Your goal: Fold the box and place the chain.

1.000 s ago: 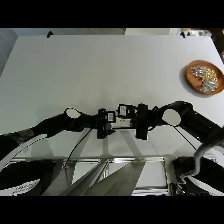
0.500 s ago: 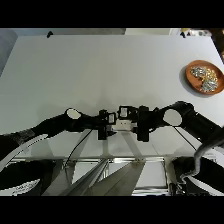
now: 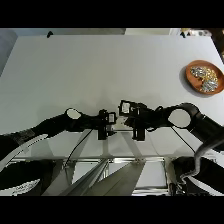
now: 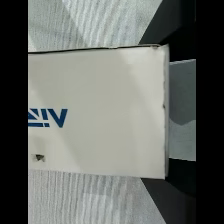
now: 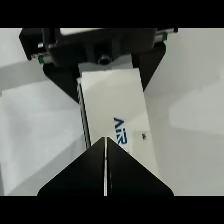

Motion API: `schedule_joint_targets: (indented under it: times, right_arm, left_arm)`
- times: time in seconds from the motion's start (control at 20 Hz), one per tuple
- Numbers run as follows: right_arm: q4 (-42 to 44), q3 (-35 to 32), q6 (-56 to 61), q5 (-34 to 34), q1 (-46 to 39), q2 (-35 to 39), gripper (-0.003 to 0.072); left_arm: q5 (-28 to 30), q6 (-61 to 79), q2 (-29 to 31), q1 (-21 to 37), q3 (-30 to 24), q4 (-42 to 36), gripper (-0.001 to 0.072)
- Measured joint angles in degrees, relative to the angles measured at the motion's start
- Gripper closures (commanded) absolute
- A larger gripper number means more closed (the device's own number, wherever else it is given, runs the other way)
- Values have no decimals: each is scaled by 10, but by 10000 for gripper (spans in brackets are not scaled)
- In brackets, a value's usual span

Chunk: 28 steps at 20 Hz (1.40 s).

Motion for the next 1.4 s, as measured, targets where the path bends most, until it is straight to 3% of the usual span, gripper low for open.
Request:
schedule_joint_targets:
  times: [0.4,1.4]
  right_arm:
    - [16,-3,-10,1,0,-59,667]
    - [-2,-24,-10,-5,0,-79,667]
  left_arm:
    - [0,0,0,0,0,0,336]
    - [0,0,0,0,0,0,336]
